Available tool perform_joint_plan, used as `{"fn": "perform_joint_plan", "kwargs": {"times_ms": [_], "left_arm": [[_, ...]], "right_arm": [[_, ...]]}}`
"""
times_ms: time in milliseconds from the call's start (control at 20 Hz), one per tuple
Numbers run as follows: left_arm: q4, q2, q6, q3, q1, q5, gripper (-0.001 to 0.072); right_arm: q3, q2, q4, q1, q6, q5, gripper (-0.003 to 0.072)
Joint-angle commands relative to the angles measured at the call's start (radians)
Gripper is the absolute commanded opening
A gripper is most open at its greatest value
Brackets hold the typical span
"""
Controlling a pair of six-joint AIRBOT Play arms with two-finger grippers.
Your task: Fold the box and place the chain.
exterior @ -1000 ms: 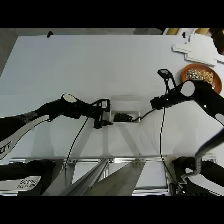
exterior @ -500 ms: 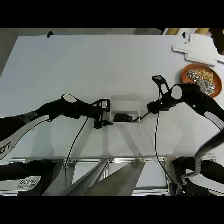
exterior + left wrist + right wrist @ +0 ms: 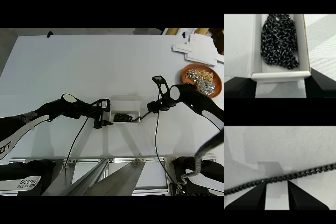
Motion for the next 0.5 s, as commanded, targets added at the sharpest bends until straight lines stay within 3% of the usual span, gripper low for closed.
{"fn": "perform_joint_plan", "kwargs": {"times_ms": [0, 200, 250, 300, 450], "left_arm": [[0.000, 0.000, 0.000, 0.000, 0.000, 0.000, 0.0082], [0.000, 0.000, 0.000, 0.000, 0.000, 0.000, 0.0082], [0.000, 0.000, 0.000, 0.000, 0.000, 0.000, 0.0082], [0.000, 0.000, 0.000, 0.000, 0.000, 0.000, 0.0082], [0.000, 0.000, 0.000, 0.000, 0.000, 0.000, 0.0082]], "right_arm": [[-0.001, -0.022, -0.010, 0.001, 0.010, -0.019, 0.0276], [-0.001, -0.025, -0.010, 0.001, 0.009, -0.035, 0.0264], [-0.001, -0.025, -0.010, 0.001, 0.008, -0.033, 0.0191], [-0.001, -0.025, -0.010, 0.002, 0.001, -0.025, 0.0052], [0.000, -0.015, -0.010, 0.002, -0.003, 0.006, 0.0020]]}}
